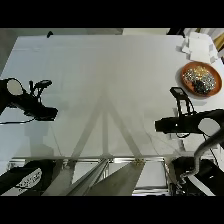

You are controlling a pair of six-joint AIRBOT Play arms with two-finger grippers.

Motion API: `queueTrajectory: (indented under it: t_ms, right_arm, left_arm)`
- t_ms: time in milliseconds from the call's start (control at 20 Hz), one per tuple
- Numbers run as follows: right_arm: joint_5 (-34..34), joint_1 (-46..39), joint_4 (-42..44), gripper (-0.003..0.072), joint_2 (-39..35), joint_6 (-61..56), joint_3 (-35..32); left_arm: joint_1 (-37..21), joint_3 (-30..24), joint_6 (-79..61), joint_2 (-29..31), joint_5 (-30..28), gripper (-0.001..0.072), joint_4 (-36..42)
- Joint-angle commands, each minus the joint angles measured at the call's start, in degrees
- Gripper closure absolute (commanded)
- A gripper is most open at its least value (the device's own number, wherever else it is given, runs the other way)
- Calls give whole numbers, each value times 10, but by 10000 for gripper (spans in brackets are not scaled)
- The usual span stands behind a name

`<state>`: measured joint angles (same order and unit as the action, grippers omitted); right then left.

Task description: Fold the box and place the chain.

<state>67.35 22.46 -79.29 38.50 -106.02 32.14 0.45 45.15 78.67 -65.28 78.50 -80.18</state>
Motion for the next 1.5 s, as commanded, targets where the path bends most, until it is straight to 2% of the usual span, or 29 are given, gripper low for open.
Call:
queueTrajectory:
  t_ms: [0,100,250,450,600,750,800,900,1000,1050,1100,1150,1450]
  right_arm:
    - [-5,0,1,677,0,0,1]
    - [10,0,-7,676,0,0,4]
    - [106,-30,-79,677,0,-2,38]
    - [219,-191,-222,678,2,68,89]
    - [221,-336,-284,677,19,134,93]
    - [158,-396,-305,677,46,154,93]
    - [129,-403,-305,632,53,181,93]
    - [98,-405,-316,299,65,214,93]
    - [108,-405,-359,276,88,221,93]
    - [115,-406,-379,235,102,221,93]
    - [115,-405,-388,75,117,221,93]
    - [115,-405,-388,-16,132,221,93]
    - [111,-406,-407,48,213,218,93]
  left_arm:
    - [0,0,0,0,0,700,0]
    - [0,0,0,0,0,700,0]
    - [0,0,0,0,0,700,0]
    - [0,0,0,0,0,700,0]
    - [0,0,0,0,0,700,0]
    - [0,0,0,0,0,700,0]
    - [0,0,0,0,0,700,0]
    - [0,0,0,0,0,700,0]
    - [0,0,0,0,0,700,0]
    - [0,0,0,0,0,700,0]
    - [0,0,0,0,0,700,0]
    - [0,0,0,0,0,700,0]
    - [0,0,0,0,0,700,0]
